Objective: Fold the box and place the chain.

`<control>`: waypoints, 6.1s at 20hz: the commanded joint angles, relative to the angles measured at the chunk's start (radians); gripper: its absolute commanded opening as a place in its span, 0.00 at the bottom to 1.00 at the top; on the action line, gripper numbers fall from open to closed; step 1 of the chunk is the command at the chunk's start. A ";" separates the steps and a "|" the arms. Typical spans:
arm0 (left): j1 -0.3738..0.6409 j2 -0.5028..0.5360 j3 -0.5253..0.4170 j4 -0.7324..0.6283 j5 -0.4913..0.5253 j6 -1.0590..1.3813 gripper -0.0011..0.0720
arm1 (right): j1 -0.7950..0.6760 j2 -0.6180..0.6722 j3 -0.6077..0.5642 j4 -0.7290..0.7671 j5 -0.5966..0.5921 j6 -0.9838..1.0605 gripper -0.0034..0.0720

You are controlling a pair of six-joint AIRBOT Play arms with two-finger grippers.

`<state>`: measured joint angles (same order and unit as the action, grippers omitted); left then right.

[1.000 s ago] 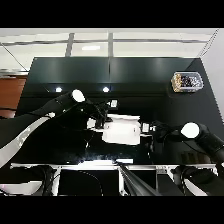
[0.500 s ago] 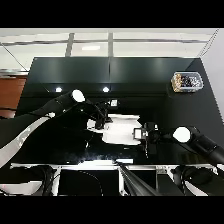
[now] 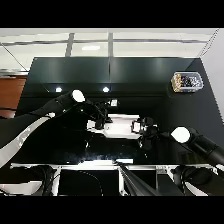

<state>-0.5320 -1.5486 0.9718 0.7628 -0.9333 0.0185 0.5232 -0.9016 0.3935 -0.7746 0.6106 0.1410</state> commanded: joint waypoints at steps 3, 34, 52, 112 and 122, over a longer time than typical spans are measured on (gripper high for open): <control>0.000 0.000 0.001 -0.001 -0.001 0.000 0.05 | -0.060 0.001 0.074 -0.089 0.045 0.068 0.88; 0.000 0.000 0.001 -0.004 -0.010 -0.030 0.05 | -0.199 -0.291 0.106 0.154 0.155 -0.411 0.88; 0.000 0.000 0.001 -0.004 -0.011 -0.030 0.06 | -0.199 -0.314 0.106 0.153 0.147 -0.415 0.59; -0.078 0.412 -0.390 0.216 0.255 -0.227 0.86 | -0.196 -0.313 0.106 0.113 0.157 -0.414 0.59; -0.105 0.363 -0.373 0.031 0.313 -0.227 0.55 | -0.196 -0.313 0.106 0.112 0.171 -0.414 0.59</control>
<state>-0.6323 -1.1816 0.5922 0.8326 -0.6159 -0.2226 0.3271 -1.2148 0.4992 -0.6632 0.7761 -0.2737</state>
